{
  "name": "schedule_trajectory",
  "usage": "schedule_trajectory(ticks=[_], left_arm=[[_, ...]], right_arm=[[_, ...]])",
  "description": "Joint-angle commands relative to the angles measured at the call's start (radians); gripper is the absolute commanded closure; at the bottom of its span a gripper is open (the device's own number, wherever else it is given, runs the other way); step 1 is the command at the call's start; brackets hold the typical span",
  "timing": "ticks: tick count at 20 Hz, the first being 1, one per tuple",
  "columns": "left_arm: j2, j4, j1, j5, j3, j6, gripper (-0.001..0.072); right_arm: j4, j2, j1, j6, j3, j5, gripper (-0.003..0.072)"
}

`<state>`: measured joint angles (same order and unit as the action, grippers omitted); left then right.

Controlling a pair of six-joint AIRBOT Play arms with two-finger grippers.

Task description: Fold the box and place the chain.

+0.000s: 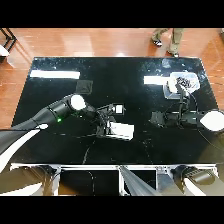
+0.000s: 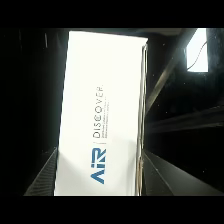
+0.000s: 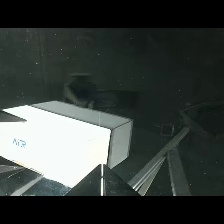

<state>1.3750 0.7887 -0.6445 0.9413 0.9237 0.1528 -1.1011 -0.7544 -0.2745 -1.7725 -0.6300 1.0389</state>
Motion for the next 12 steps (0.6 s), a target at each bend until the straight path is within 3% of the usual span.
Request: schedule_trajectory(ticks=[1,12], left_arm=[[0.005,-0.010,-0.001,-0.015,0.001,0.000,0.0079],[0.016,-0.009,-0.001,-0.022,0.001,-0.001,0.0080]], right_arm=[[0.000,0.000,0.000,0.000,0.000,-0.003,0.0670],[0.000,0.000,0.000,0.000,0.000,-0.004,0.0670]])
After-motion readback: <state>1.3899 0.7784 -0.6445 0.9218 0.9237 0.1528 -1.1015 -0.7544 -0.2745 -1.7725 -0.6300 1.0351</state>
